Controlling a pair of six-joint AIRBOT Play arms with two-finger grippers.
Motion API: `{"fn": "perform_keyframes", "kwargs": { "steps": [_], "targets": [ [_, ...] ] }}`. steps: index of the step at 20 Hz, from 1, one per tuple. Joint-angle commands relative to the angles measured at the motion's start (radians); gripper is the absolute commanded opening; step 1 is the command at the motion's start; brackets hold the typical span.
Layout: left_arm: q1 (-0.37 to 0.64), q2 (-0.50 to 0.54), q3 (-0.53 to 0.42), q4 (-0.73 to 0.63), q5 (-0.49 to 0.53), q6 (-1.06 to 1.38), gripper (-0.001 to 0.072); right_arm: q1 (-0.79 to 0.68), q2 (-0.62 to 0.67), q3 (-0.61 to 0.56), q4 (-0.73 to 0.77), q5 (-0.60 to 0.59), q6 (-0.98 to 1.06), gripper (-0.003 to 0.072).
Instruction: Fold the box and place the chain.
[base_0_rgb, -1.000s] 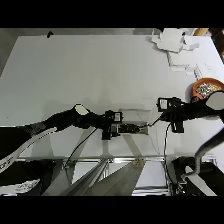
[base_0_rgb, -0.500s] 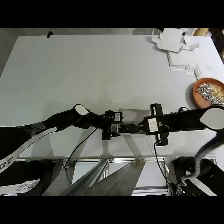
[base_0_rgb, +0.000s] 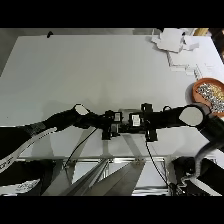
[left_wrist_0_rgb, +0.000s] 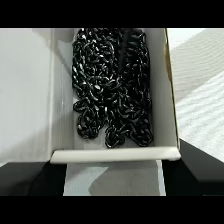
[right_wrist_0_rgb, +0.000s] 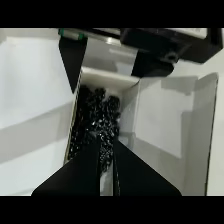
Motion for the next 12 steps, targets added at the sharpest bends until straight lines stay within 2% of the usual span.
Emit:
{"fn": "perform_keyframes", "kwargs": {
  "steps": [1, 2, 3, 4, 7, 8, 12],
  "targets": [
    [0.000, 0.001, 0.000, 0.000, 0.000, 0.000, 0.0217, -0.003, -0.078, -0.003, -0.053, -0.007, 0.048, 0.0025],
    [0.000, 0.001, 0.000, 0.000, 0.000, 0.000, 0.0217, -0.003, -0.108, -0.003, -0.053, -0.011, 0.047, 0.0073],
    [0.000, 0.001, 0.000, 0.000, 0.000, 0.000, 0.0217, -0.003, -0.126, -0.003, -0.054, -0.013, 0.048, 0.0202],
    [0.000, 0.001, 0.000, 0.000, 0.000, 0.000, 0.0217, -0.003, -0.125, -0.003, -0.060, -0.005, 0.055, 0.0276],
    [0.000, 0.001, 0.000, 0.000, 0.000, 0.000, 0.0217, -0.031, -0.044, -0.003, -0.077, 0.065, 0.066, 0.0217],
    [0.000, 0.001, 0.000, 0.000, 0.000, 0.000, 0.0217, -0.066, -0.007, -0.003, -0.091, 0.093, 0.066, 0.0218],
    [0.000, 0.001, 0.000, 0.000, 0.000, 0.000, 0.0217, -0.312, 0.069, -0.003, -0.120, 0.177, 0.039, 0.0218]
  ]
}}
